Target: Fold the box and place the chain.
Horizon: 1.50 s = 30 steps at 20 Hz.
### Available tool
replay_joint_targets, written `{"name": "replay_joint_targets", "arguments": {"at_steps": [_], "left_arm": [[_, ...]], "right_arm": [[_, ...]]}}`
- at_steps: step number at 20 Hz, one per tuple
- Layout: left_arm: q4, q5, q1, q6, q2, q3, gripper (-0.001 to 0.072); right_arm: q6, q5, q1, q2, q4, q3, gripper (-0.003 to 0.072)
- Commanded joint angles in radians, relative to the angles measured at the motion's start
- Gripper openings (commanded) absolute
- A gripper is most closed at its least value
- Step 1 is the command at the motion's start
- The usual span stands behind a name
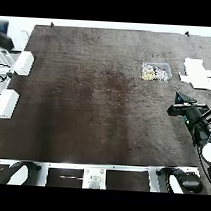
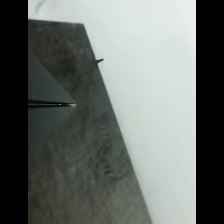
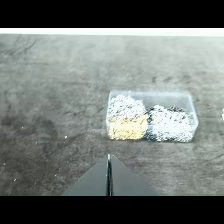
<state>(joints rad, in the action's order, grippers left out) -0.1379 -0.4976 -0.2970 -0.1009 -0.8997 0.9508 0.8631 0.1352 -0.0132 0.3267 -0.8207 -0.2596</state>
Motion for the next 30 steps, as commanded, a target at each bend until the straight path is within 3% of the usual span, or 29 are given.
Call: {"name": "replay_joint_targets", "arguments": {"at_steps": [1, 6, 12, 30], "left_arm": [[0.140, 0.070, 0.005, -0.145, 0.232, -0.308, 0.0012], [0.177, 0.079, 0.005, -0.144, 0.483, -0.594, 0.0012], [0.218, 0.097, 0.005, -0.143, 0.700, -0.778, 0.0013], [0.189, 0.149, 0.005, 0.022, 0.719, -0.816, 0.0012]], "right_arm": [[-0.004, 0.023, -0.021, -0.042, -0.003, 0.000, 0.0015], [-0.007, 0.023, -0.021, -0.100, -0.003, 0.000, 0.0013], [-0.007, 0.053, -0.021, -0.208, -0.071, 0.035, 0.0013], [-0.007, 0.084, -0.020, -0.232, -0.071, 0.069, 0.0015]]}}
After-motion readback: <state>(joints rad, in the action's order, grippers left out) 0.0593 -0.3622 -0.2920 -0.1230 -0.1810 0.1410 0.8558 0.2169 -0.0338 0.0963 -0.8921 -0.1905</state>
